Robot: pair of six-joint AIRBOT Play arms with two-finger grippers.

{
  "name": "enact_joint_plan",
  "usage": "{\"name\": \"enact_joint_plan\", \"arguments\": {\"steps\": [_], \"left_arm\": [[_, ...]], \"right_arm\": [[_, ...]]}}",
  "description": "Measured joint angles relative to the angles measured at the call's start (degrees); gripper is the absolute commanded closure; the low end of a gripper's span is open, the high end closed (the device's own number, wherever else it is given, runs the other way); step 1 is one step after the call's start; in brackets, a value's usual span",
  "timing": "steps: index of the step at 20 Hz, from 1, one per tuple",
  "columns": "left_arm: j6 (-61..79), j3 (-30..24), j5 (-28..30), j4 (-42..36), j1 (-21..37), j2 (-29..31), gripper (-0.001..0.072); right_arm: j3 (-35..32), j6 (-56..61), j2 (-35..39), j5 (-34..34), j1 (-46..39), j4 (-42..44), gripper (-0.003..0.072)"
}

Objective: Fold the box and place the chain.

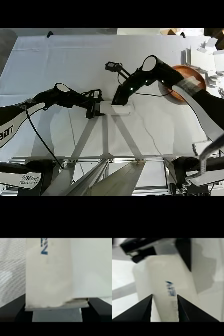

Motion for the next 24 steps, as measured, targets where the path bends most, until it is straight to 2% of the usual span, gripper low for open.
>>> {"name": "enact_joint_plan", "arguments": {"steps": [4,9,11,14,18,22,24], "left_arm": [[0.0,0.0,0.0,0.0,0.0,0.0,0.0499],[0.0,0.0,0.0,0.0,0.0,0.0,0.0499],[-0.1,0.0,0.0,0.0,0.0,0.0,0.0499],[-0.1,0.0,0.0,0.0,0.0,0.0,0.0499],[0.0,0.0,0.0,0.0,0.0,0.0,0.0499],[0.0,0.0,0.0,0.0,0.0,0.0,0.0499],[0.0,0.0,0.0,0.0,0.0,0.0,0.0499]], "right_arm": [[-4.5,-2.3,4.1,-4.9,2.4,-0.3,0.0352],[-11.8,-5.5,8.8,-15.6,4.3,-3.7,0.0357],[-13.4,-5.9,9.7,-18.7,4.6,-5.8,0.0411],[-14.4,-6.2,10.4,-20.9,4.9,-7.8,0.0449],[-15.0,-6.4,10.9,-21.6,5.2,-8.9,0.0454],[-15.8,-6.5,11.1,-23.5,6.4,-9.1,0.0422],[-17.1,-6.5,11.1,-25.6,7.1,-8.9,0.033]]}}
